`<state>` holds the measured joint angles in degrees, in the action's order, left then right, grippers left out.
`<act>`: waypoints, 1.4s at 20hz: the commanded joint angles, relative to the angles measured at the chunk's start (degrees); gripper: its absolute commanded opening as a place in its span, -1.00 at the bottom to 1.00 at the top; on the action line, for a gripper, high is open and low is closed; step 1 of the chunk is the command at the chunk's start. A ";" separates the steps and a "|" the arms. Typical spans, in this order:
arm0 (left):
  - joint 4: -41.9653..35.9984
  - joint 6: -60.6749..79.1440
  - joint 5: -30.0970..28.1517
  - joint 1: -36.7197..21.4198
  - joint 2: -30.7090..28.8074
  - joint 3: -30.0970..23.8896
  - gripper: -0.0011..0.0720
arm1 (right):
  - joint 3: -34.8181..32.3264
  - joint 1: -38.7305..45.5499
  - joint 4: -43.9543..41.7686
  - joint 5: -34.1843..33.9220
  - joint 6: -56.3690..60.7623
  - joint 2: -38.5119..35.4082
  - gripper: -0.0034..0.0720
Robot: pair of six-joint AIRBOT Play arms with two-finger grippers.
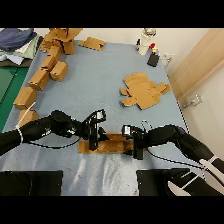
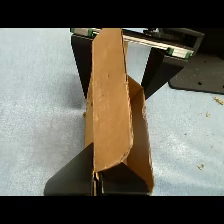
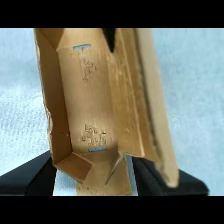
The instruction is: Fold the box.
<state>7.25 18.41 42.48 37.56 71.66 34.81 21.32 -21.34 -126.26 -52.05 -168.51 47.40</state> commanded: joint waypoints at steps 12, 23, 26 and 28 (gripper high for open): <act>0.04 0.00 0.00 -0.04 0.02 0.02 -0.94 | -0.04 0.11 -3.06 1.11 -3.48 5.53 0.82; 0.04 0.00 0.02 -0.04 0.02 0.02 -0.94 | -0.04 -1.77 -2.71 2.47 -3.45 7.21 0.48; 0.04 0.00 0.02 -0.02 0.02 0.02 -0.94 | -0.04 -1.77 -2.60 2.03 -3.45 7.98 0.45; 0.04 0.00 0.02 -0.02 0.02 0.02 -0.94 | -0.04 -1.77 -2.60 2.01 -3.45 7.93 0.45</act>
<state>7.29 18.41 42.52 37.56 71.66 34.81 21.32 -23.05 -129.16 -49.45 -172.07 55.00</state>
